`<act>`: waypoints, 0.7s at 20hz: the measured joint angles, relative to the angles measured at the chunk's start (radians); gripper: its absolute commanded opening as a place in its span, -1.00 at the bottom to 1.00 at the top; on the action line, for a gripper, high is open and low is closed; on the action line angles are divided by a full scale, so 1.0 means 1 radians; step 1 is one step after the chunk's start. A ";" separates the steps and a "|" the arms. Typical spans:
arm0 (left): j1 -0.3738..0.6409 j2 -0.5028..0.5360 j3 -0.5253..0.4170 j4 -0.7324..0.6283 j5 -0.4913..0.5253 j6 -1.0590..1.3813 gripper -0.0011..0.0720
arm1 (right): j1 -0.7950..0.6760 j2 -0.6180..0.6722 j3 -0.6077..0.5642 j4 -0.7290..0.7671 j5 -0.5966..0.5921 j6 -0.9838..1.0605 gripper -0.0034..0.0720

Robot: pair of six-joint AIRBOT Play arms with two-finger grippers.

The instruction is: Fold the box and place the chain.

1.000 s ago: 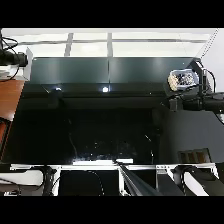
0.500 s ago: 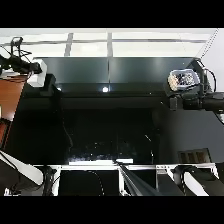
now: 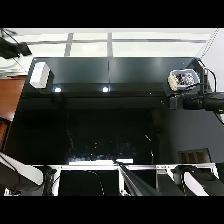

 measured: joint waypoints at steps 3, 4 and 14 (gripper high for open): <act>-0.006 0.245 -0.153 0.004 0.048 -0.115 -0.89 | 0.051 0.000 0.000 0.018 0.026 -0.029 -0.87; -0.017 0.329 -0.225 -0.003 0.067 -0.142 -0.90 | 0.074 0.000 0.000 0.016 0.025 -0.035 -0.87; -0.514 1.007 -1.279 0.059 0.352 -0.204 -0.89 | 0.248 -0.002 -0.129 -0.109 -0.473 -0.031 -0.87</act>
